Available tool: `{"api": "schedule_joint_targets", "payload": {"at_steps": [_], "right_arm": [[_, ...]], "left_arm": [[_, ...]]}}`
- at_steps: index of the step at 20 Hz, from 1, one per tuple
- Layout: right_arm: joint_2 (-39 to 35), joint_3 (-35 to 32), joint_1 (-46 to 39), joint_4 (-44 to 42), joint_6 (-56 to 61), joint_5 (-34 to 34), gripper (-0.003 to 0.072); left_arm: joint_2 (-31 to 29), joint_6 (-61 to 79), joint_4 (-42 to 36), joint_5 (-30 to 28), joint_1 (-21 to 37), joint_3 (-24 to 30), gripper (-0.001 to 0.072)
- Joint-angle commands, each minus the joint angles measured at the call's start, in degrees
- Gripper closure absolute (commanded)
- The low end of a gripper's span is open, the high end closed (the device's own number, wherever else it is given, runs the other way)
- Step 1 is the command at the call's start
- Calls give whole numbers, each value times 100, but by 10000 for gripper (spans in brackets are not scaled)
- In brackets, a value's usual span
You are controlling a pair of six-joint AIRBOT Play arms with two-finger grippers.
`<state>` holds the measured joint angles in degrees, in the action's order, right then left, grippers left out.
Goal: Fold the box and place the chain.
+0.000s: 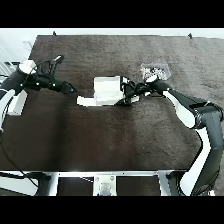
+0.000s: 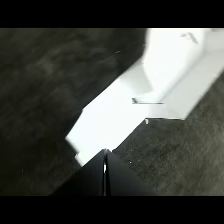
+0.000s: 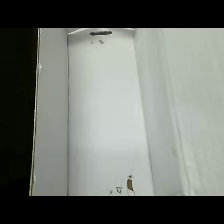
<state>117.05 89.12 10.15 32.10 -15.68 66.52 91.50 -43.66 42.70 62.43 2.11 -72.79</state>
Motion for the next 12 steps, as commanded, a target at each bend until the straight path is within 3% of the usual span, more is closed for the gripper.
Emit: {"api": "schedule_joint_targets", "payload": {"at_steps": [1,4,12], "right_arm": [[0,-2,2,0,2,2,52],[0,-2,2,0,2,2,51],[0,-2,2,0,2,2,51]], "left_arm": [[-42,-1410,234,-389,61,382,694],[-28,-2122,798,-503,61,382,694],[553,-1998,361,-166,61,380,694]]}}
